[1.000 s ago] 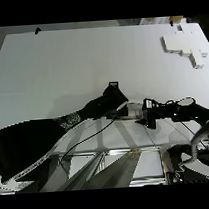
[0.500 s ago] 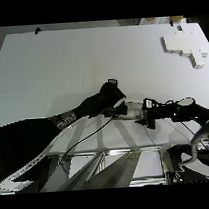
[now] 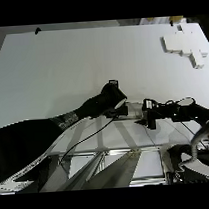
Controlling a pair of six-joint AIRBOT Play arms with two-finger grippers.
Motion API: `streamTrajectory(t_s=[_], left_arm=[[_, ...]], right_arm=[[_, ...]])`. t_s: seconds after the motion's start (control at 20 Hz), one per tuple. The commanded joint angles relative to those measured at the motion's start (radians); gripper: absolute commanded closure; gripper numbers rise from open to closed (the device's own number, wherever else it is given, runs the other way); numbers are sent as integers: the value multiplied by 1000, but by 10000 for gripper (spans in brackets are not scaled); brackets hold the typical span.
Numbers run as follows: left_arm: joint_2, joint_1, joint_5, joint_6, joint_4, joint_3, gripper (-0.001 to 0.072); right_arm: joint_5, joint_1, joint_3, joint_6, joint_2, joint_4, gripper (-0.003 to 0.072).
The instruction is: Fold the box and place the chain.
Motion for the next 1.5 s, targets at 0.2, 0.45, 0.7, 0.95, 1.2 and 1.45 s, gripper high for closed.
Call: streamTrajectory(t_s=[0.2, 0.45, 0.7, 0.95, 1.2, 1.45], left_arm=[[98, 56, -2, 137, -41, 3, 618], [202, 135, -77, 414, -151, 3, 485], [384, 256, -176, 710, -203, -111, 216], [537, 378, 58, 1518, -374, -496, 178], [477, 466, 186, 2565, -712, -658, 177], [320, 476, 437, 2810, -980, -657, 7]], right_arm=[[-2, 0, 0, 3, 0, 4, 346], [-2, 0, 0, 3, 0, 4, 346], [-2, 0, 0, 3, 0, 4, 346], [-2, 0, 0, 3, 0, 4, 346], [-2, 0, 0, 3, 0, 4, 346], [-2, 0, 0, 3, 0, 4, 346]])
